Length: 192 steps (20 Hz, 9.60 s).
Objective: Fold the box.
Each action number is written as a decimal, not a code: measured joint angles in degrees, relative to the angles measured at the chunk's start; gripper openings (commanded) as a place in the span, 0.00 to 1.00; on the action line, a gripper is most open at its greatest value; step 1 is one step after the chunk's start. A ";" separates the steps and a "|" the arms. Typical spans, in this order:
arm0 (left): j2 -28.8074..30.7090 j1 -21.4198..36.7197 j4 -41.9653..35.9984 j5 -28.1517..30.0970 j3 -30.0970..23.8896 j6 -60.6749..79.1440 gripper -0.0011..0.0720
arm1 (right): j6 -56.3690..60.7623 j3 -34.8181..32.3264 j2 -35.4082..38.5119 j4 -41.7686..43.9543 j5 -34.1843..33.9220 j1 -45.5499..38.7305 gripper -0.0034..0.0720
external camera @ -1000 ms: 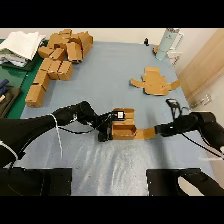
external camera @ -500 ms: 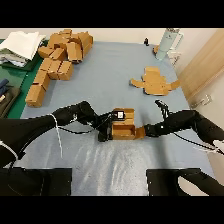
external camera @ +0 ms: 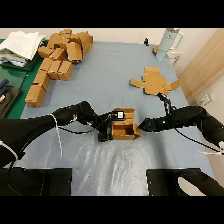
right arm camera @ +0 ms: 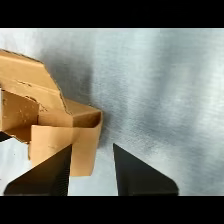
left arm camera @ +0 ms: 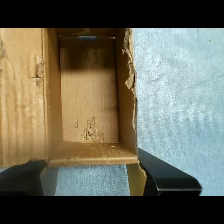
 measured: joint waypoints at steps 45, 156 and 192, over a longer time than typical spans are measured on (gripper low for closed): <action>0.00 0.00 -0.02 0.09 -0.02 0.02 0.58 | 60.96 18.60 -21.77 -42.51 -4.74 34.71 0.05; 0.00 0.00 -0.02 0.13 0.00 0.00 0.58 | -51.01 -4.83 3.41 -17.55 26.82 33.68 0.31; 0.00 0.00 0.00 0.00 0.00 0.00 0.58 | -51.06 -4.90 7.78 -15.32 26.03 34.01 0.74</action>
